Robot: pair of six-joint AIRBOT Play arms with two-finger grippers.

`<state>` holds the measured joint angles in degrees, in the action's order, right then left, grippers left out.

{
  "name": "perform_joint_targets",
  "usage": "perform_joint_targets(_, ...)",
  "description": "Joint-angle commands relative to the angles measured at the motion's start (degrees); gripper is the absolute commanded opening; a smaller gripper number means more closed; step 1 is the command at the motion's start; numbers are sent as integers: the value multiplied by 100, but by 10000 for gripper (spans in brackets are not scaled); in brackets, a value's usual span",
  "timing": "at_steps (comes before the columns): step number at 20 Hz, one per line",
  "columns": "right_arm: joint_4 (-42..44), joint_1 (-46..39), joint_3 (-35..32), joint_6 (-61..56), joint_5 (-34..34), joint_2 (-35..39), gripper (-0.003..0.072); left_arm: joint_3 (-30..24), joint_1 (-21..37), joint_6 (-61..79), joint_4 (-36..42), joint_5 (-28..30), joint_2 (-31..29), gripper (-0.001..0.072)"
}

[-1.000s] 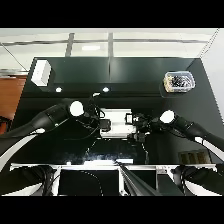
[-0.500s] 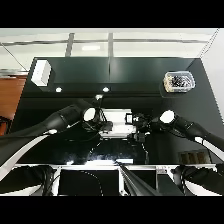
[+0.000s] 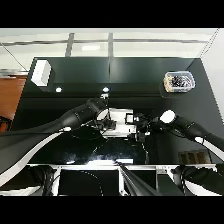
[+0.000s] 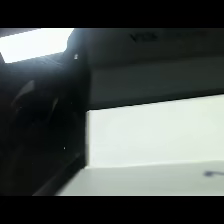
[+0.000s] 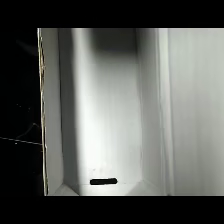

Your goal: Fold the box and place the chain.

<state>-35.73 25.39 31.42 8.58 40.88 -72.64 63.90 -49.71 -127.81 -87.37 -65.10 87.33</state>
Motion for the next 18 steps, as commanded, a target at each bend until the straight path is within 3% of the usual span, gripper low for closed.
perform_joint_targets(1, 15, 2, -2, 0, 2, -2, 433, 138, -20, -15, -2, -144, 90, 85)
perform_joint_targets(2, 15, 2, -2, 0, 2, -2, 432, 138, -20, -15, 0, -144, 90, 101)
perform_joint_targets(3, 15, 2, -2, 0, 2, -2, 432, 138, -20, -15, 0, -144, 90, 249)
perform_joint_targets(4, 13, 2, -2, 0, 2, -2, 432, 138, -20, -15, 0, -164, 90, 442)
perform_joint_targets(5, 15, 2, -2, 0, 2, -2, 432, 138, -13, -15, 0, -214, 90, 551)
perform_joint_targets(6, 15, 2, -2, 0, 2, -2, 432, 138, -7, -15, -2, -258, 90, 559)
perform_joint_targets(9, 15, 2, -2, 0, 2, -2, 432, 136, 4, -17, -2, -269, 107, 554)
perform_joint_targets(11, 15, 2, -2, 0, 2, -2, 432, 136, 4, -17, 2, -308, 157, 407)
perform_joint_targets(14, 15, 2, -2, 0, 2, -2, 432, 136, 4, -17, 4, -308, 184, 383)
perform_joint_targets(16, 15, 2, -2, 0, 2, -2, 432, 136, 4, -17, 4, -315, 208, 264)
perform_joint_targets(17, 15, 2, -2, 0, 2, -2, 432, 136, 4, -17, 35, -295, 210, 256)
perform_joint_targets(18, 15, 2, -2, 0, 2, -2, 432, 136, 7, -17, 85, -291, 210, 201)
